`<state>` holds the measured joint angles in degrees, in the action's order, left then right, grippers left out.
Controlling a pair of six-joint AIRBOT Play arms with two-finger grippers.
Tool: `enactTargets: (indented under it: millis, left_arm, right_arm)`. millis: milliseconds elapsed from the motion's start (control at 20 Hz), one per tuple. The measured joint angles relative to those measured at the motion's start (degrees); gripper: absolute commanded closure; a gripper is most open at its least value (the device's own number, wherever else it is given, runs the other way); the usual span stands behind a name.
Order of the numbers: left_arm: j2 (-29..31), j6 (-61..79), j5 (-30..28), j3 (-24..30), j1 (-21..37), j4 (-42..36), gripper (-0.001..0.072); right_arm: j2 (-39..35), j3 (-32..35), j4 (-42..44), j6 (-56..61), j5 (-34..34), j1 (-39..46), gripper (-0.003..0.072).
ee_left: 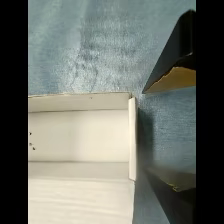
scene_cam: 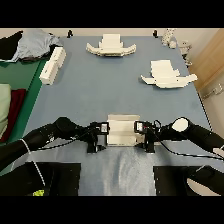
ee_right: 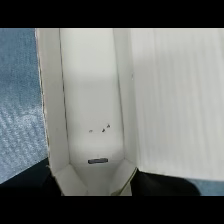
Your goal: Fold the box.
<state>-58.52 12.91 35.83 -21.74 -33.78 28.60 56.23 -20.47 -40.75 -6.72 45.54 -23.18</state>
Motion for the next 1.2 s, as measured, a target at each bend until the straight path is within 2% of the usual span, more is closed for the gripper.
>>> enactTargets:
  millis: [150,450,1050,1150,1200]
  left_arm:
    - [-1.5,1.4,-2.5,0.1,-1.0,-2.4,-0.0004]
    - [-4.5,2.4,-2.8,-1.9,-1.6,-4.8,-0.0004]
    - [-7.2,1.5,-2.2,-3.7,-3.4,-3.0,-0.0003]
    - [-7.2,0.7,-2.3,-3.7,-3.4,-2.3,0.0056]
    - [-7.2,0.4,-2.4,-3.7,-3.4,-2.1,0.0056]
  right_arm:
    - [0.0,0.0,0.0,0.0,0.0,0.0,0.0185]
    - [0.0,0.0,0.0,0.0,-0.2,0.0,0.0184]
    - [0.0,0.0,0.0,0.0,0.0,0.0,0.0184]
    - [0.0,0.0,0.0,0.0,0.0,0.0,0.0184]
    - [0.0,0.0,0.0,0.0,0.0,0.0,0.0184]
